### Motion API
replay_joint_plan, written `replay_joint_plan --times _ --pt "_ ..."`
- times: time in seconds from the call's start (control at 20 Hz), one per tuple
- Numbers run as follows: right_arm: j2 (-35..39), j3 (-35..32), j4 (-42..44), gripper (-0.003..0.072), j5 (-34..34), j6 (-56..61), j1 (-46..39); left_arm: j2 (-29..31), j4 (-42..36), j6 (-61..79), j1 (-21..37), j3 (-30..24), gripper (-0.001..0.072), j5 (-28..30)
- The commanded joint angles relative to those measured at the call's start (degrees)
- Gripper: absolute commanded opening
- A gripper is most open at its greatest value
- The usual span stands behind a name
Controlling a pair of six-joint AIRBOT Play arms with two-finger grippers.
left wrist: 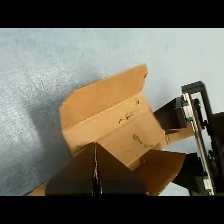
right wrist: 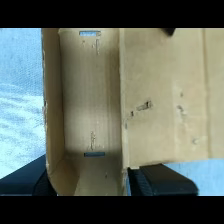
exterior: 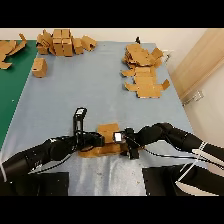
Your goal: Fold the box.
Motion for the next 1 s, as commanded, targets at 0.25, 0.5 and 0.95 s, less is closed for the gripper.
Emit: replay_joint_plan --times 0.25,0.5,0.95 --pt "0.0 0.0 0.2 0.0581 0.0 0.0 0.0 -7.1 0.1 5.8 3.3 6.2 0.0008 -8.8" --pt "0.0 0.0 0.2 0.0582 0.0 0.0 0.0 -7.1 0.1 7.6 6.3 6.5 0.0008 -11.9" --pt "0.0 0.0 0.2 0.0582 0.1 0.0 0.0 -7.1 -0.1 10.5 9.4 7.1 0.0008 -14.1"
